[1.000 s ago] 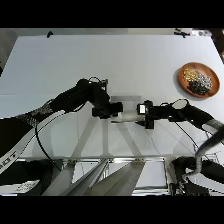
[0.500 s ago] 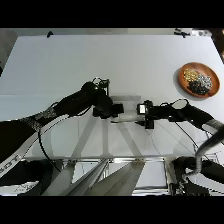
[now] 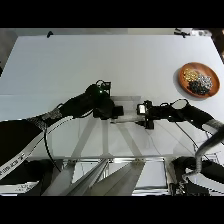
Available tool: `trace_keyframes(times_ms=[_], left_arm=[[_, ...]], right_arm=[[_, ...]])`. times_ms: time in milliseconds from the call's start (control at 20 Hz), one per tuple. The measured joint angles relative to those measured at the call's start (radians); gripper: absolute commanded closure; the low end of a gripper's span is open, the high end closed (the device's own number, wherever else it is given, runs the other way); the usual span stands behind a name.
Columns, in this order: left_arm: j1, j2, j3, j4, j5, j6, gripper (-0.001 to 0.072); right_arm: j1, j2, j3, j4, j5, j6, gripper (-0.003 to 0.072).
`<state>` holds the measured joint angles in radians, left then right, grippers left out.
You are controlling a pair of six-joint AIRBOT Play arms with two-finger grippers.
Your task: Fold the box and place the chain.
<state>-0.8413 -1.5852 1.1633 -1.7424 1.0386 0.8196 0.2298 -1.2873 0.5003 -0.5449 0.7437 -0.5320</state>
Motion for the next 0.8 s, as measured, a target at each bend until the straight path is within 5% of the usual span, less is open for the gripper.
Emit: trace_keyframes(times_ms=[250,300,400,450,650,800], left_arm=[[-0.016,-0.003,-0.001,0.027,-0.037,-0.009,0.0559],[-0.019,-0.003,-0.001,0.029,-0.045,-0.012,0.0524],[-0.023,-0.005,0.0,0.023,-0.068,-0.013,0.033],[-0.025,-0.006,0.0,0.021,-0.077,-0.016,0.0334],[-0.026,-0.015,0.0,0.034,-0.048,-0.016,0.0584],[-0.026,-0.018,0.0,0.036,-0.034,-0.02,0.0656]], right_arm=[[-0.001,0.0,0.0,0.0,-0.005,0.001,0.0207],[-0.001,0.0,0.0,0.0,-0.005,0.001,0.0207],[-0.002,0.0,0.0,0.0,-0.005,0.001,0.0207],[-0.002,0.0,0.0,0.0,-0.005,0.001,0.0207],[-0.001,0.0,0.0,-0.001,-0.001,0.0,0.0207],[-0.001,0.0,0.0,-0.001,0.001,0.0,0.0207]])
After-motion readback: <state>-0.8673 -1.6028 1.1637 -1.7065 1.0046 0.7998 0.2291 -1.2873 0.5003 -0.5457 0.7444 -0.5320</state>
